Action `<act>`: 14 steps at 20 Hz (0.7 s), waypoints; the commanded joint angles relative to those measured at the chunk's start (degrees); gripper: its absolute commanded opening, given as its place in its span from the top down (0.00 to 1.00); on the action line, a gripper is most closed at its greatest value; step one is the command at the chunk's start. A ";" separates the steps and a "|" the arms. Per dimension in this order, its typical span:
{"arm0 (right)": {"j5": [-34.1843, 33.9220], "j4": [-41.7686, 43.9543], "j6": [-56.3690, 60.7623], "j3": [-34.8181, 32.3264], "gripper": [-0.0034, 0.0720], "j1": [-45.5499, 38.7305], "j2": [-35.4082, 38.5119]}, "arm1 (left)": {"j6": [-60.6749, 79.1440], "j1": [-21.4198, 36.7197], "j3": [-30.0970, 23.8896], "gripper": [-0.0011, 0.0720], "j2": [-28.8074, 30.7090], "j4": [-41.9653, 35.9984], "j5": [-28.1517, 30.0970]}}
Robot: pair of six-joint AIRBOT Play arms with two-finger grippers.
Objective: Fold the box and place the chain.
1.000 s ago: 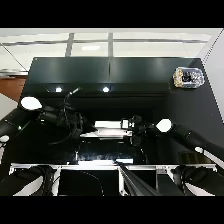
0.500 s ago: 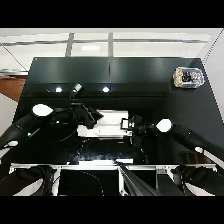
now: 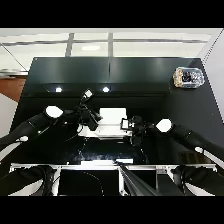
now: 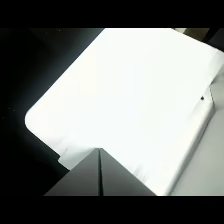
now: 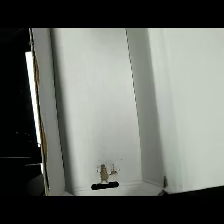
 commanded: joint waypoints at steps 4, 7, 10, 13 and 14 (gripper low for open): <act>-0.07 0.02 0.00 -0.02 0.33 0.02 -0.02 | -7.80 3.06 8.61 0.94 0.57 18.01 -11.50; -0.04 0.02 0.00 -0.02 0.33 0.02 -0.02 | -13.73 8.68 12.31 0.94 3.69 27.17 -17.40; -0.04 0.02 0.00 -0.02 0.33 0.02 -0.02 | -14.10 15.39 12.52 0.94 7.04 29.00 -25.07; -0.04 0.02 0.00 -0.02 0.33 0.02 -0.02 | -14.47 17.11 10.54 0.29 7.58 28.76 -30.80; -0.04 0.02 0.00 -0.02 0.33 0.02 -0.02 | -18.16 16.74 8.96 0.01 7.58 28.61 -30.36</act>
